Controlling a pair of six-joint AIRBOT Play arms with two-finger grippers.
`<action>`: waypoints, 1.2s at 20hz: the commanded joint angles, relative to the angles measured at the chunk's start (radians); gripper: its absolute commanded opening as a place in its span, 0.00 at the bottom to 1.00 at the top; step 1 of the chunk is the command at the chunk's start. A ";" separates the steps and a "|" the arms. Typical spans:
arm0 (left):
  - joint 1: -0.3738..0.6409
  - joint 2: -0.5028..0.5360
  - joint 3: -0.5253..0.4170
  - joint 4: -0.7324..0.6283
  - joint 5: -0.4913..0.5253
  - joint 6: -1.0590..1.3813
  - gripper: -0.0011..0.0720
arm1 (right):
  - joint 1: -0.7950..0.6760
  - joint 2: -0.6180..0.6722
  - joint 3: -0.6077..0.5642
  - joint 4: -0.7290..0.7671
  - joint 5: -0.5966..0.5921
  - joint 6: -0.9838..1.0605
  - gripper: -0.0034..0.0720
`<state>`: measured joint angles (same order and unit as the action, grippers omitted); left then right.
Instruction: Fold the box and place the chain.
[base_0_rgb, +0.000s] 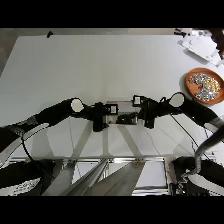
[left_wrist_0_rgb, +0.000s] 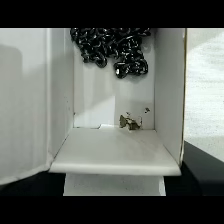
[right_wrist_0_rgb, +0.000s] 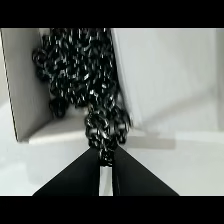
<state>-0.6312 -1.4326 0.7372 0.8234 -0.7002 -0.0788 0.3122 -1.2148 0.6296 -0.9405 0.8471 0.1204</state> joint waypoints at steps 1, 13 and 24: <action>0.000 0.001 0.000 0.000 0.000 0.000 0.03 | 0.000 0.020 0.000 -0.079 0.001 0.071 0.07; 0.000 0.000 0.000 0.000 0.000 0.000 0.03 | 0.012 0.360 0.000 0.111 0.044 0.291 0.06; 0.000 0.000 0.000 0.000 0.000 0.000 0.03 | 0.177 0.130 0.000 0.247 -0.103 0.360 0.21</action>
<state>-0.6312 -1.4326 0.7372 0.8234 -0.7002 -0.0792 0.4747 -1.0256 0.6296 -0.7216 0.8001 0.4286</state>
